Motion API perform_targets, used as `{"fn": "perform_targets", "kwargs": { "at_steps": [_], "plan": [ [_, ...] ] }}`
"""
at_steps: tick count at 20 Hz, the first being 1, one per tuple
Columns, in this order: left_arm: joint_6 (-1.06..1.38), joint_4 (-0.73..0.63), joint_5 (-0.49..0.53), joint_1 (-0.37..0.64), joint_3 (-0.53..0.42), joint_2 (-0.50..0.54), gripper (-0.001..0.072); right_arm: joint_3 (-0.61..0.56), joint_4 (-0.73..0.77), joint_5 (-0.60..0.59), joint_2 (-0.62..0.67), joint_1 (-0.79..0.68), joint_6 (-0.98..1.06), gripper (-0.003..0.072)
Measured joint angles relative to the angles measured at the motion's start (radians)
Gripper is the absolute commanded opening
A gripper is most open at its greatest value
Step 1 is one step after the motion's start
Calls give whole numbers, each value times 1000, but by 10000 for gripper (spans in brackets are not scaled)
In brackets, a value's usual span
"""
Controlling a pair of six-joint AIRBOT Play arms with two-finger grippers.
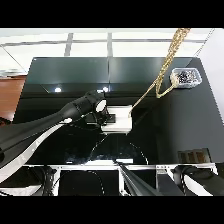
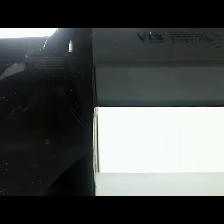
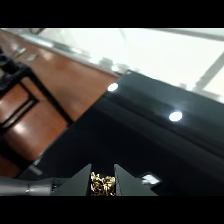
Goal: Fold the box and place the chain.
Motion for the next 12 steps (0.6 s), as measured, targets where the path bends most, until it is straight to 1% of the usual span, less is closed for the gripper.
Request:
{"fn": "perform_targets", "kwargs": {
  "at_steps": [5, 8, 12],
  "plan": [
    [0, 0, 0, 0, 0, 0, 30, -29, -20, 9, -33, 78, 28, 12],
    [0, 0, 0, 0, 0, 0, 30, -63, -59, 23, -41, 97, 54, 12],
    [0, 0, 0, 0, 0, 0, 30, -81, -82, 34, -43, 105, 68, 12]
  ]
}}
